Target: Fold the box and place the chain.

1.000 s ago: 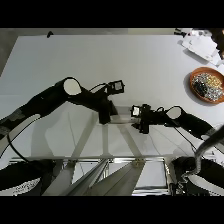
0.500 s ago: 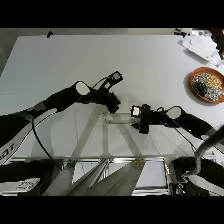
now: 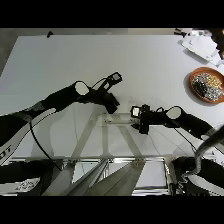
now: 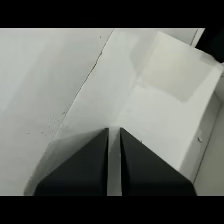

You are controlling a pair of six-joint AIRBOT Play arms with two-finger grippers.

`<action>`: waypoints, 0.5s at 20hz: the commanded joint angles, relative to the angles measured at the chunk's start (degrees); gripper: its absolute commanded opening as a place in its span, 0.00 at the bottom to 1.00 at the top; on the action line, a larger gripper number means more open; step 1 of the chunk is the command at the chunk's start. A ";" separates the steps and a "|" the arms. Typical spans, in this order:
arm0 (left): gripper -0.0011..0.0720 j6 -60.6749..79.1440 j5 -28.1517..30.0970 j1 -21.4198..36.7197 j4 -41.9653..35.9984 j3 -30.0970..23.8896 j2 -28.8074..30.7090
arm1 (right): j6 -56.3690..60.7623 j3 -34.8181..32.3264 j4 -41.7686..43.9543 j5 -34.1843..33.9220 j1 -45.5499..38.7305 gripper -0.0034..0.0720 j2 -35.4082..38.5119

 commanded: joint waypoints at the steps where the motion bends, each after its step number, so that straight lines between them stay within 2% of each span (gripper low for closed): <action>1: 0.15 -0.26 -3.76 0.66 4.92 0.04 4.46 | 0.02 -0.02 0.07 0.00 -0.04 0.38 0.04; 5: 0.18 -4.87 -13.14 3.74 16.35 0.04 9.77 | 0.02 -0.02 0.07 0.00 -0.04 0.38 0.04; 7: 0.46 -10.91 -17.57 6.01 22.25 0.02 10.60 | 0.02 -0.02 0.07 0.00 -0.04 0.38 0.04; 8: 0.53 -12.83 -19.85 7.06 23.39 0.02 10.54 | 0.02 -0.02 0.07 0.00 -0.04 0.38 0.04; 10: 0.56 -13.14 -24.13 8.57 23.65 0.00 10.47 | 0.02 -0.02 0.07 0.00 -0.04 0.38 0.04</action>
